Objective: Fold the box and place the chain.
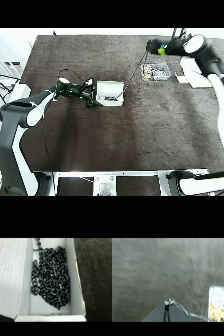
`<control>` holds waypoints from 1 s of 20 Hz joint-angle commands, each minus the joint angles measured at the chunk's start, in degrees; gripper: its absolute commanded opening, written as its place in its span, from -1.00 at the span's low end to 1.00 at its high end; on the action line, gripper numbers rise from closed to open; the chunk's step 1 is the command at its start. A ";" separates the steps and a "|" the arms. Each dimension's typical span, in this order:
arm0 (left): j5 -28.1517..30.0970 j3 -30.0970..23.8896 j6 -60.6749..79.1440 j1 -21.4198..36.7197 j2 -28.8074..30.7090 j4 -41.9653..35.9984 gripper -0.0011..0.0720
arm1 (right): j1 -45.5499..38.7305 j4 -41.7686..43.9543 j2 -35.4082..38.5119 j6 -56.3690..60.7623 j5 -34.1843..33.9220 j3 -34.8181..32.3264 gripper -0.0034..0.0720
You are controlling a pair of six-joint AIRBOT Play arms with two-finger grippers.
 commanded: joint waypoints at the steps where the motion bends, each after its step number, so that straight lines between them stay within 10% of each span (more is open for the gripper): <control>1: 0.00 0.04 0.00 -0.04 0.02 0.02 -0.15 | 3.69 -3.80 10.67 -0.66 5.05 0.13 -0.87; 9: -0.02 0.04 0.00 -0.04 0.02 0.02 -0.15 | 16.44 -11.85 16.76 4.96 13.14 -0.28 -0.87; 20: 0.00 0.04 0.00 -0.02 0.02 0.02 -0.15 | 23.58 -11.52 15.04 7.54 6.38 -10.03 -0.87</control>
